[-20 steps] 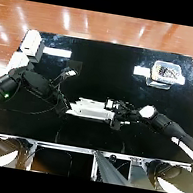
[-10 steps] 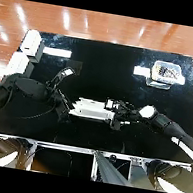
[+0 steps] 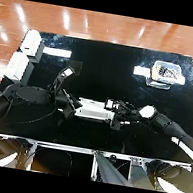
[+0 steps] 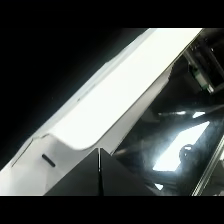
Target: Fold the box and place the chain.
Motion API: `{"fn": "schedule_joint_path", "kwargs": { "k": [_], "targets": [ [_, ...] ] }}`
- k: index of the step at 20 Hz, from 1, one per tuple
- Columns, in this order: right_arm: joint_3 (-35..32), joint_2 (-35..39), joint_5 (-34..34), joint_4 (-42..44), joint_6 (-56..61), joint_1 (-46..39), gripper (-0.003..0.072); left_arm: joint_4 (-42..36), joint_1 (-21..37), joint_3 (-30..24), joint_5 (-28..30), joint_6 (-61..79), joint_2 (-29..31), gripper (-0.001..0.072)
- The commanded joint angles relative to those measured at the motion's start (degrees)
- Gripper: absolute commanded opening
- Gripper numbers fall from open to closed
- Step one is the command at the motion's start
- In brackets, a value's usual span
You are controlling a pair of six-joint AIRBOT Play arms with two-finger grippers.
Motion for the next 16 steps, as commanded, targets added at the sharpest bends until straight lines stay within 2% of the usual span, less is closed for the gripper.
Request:
{"fn": "schedule_joint_path", "kwargs": {
  "k": [1,12,16],
  "targets": [
    [0.0,0.02,0.0,0.0,0.0,0.0,0.0632,-0.57,-3.5,-0.13,-6.34,0.09,-0.31,0.002],
    [0.0,0.02,0.0,0.0,0.0,0.0,0.0632,-1.29,-10.12,-0.11,-27.78,-4.57,-4.72,0.002],
    [0.0,0.02,0.0,0.0,0.0,0.0,0.0632,-1.29,-10.51,-0.11,-30.05,-6.1,-7.87,0.002]
  ]
}}
